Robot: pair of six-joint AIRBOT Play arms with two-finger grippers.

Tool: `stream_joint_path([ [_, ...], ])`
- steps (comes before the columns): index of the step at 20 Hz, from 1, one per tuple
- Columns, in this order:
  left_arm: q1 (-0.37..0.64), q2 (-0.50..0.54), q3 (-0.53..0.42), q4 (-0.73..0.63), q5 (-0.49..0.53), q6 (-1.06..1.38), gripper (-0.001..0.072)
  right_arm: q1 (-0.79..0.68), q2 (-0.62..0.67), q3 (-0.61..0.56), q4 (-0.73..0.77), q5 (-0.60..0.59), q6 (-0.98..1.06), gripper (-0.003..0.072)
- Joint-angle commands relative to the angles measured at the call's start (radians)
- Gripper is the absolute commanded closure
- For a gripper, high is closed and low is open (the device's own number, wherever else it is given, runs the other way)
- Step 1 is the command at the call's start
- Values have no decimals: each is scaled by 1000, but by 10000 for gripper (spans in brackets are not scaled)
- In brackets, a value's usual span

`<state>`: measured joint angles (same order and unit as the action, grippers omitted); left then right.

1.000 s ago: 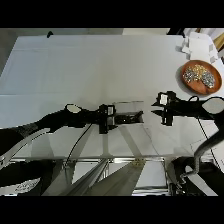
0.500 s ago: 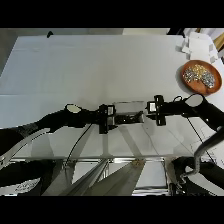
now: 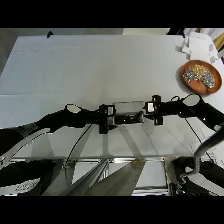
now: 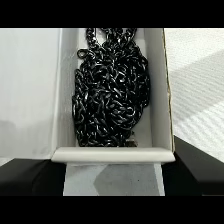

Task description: Fold the box and place the chain.

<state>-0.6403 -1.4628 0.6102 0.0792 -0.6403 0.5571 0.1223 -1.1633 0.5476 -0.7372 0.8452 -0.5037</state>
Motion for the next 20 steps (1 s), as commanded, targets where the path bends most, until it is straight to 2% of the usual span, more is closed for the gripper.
stream_joint_path([
  [1,1,0,1,0,0,0,575,14,-1,0,-41,10,0,478],
  [3,1,0,1,0,0,0,575,14,-1,0,-60,7,2,500],
  [4,1,0,1,0,0,0,575,14,-1,0,-59,7,2,557],
  [7,1,0,1,0,0,0,575,14,-1,0,-59,6,2,655],
  [16,1,0,1,0,0,0,575,13,0,0,-41,8,13,657],
  [20,1,0,1,0,0,0,575,13,0,0,-49,2,87,674],
])
